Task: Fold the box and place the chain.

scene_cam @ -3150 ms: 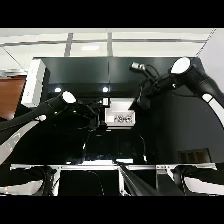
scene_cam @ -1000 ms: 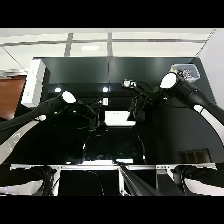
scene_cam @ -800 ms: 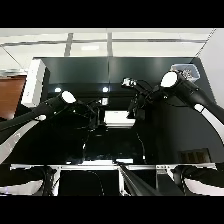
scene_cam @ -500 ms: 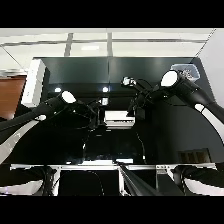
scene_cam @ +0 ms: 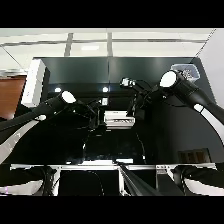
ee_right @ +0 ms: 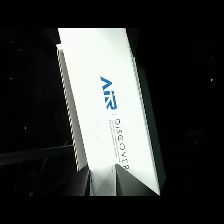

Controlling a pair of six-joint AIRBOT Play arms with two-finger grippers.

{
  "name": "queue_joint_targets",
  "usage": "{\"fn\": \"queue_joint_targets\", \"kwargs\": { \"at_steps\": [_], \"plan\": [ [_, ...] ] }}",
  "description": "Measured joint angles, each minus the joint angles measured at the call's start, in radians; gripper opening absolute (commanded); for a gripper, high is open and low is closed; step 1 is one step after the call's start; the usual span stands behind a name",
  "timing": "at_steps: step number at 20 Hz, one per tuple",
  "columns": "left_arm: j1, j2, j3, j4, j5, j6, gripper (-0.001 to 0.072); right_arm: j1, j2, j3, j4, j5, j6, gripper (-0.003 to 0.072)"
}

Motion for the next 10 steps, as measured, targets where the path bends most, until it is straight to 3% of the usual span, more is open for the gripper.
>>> {"fn": "queue_joint_targets", "kwargs": {
  "at_steps": [10],
  "plan": [
    [0.000, 0.000, 0.000, -0.002, 0.000, 0.001, 0.0464, 0.002, 0.000, 0.000, -0.029, 0.020, 0.000, 0.0131]
  ]
}}
